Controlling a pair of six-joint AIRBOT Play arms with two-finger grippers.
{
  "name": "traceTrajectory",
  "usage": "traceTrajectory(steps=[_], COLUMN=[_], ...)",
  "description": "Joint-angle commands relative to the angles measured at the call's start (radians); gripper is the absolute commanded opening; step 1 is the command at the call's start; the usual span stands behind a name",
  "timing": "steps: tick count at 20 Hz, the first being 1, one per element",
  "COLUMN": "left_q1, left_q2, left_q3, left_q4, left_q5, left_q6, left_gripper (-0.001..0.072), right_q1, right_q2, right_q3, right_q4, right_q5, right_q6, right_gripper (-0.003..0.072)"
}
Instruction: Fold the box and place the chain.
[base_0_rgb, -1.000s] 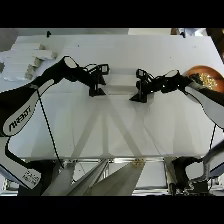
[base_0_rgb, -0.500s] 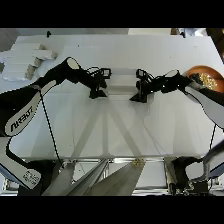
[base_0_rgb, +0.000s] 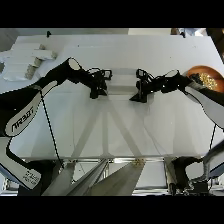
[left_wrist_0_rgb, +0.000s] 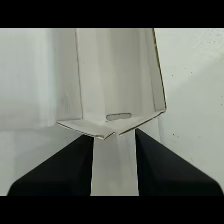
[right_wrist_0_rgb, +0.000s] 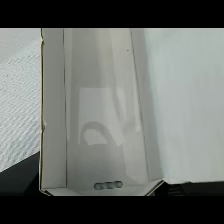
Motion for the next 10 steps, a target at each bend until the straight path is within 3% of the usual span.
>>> traceTrajectory(steps=[1, 10], left_q1=[-0.012, -0.021], left_q2=[-0.001, -0.001], left_q3=[0.000, 0.000], left_q4=[-0.006, -0.007], left_q5=[0.027, 0.028], left_q6=[0.000, 0.000], left_gripper=[0.0276, 0.0273], right_q1=[0.001, 0.001], right_q2=[0.001, 0.001], right_q3=[0.000, 0.000], right_q4=[0.000, 0.000], right_q5=[0.000, 0.000], right_q6=[0.000, 0.000], right_gripper=[0.0493, 0.0493])
